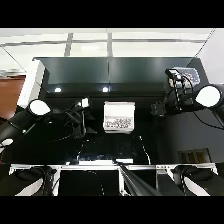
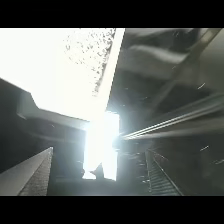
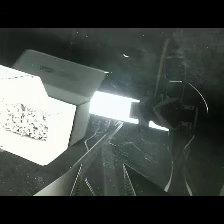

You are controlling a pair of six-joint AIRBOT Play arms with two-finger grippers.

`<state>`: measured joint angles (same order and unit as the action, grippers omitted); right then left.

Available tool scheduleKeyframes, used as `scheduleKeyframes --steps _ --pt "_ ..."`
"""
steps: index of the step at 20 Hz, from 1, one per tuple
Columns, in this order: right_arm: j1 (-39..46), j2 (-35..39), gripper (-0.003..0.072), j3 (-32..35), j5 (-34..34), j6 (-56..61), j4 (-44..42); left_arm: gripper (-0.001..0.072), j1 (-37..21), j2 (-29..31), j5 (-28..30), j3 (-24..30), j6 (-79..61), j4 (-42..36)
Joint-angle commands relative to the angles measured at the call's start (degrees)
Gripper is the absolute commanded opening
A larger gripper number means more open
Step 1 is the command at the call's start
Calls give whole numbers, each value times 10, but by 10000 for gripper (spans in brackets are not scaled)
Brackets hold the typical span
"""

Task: Fold the box and place the chain.

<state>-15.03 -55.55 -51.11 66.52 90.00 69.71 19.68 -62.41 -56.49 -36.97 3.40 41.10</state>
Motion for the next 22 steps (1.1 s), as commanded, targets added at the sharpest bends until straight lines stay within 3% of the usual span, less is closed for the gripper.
scheduleKeyframes --steps 1,5,8,22 --pt "0 0 306 0 -4 0 0 712 14 -43 43 -21 -146 2" --pt "0 0 306 0 -11 5 -1 712 11 -129 50 -55 -171 -43" --pt "0 0 306 0 -10 7 -5 712 9 -160 53 -55 -171 -64" --pt "0 0 306 0 -27 6 -5 711 33 -187 65 -56 -171 -80"
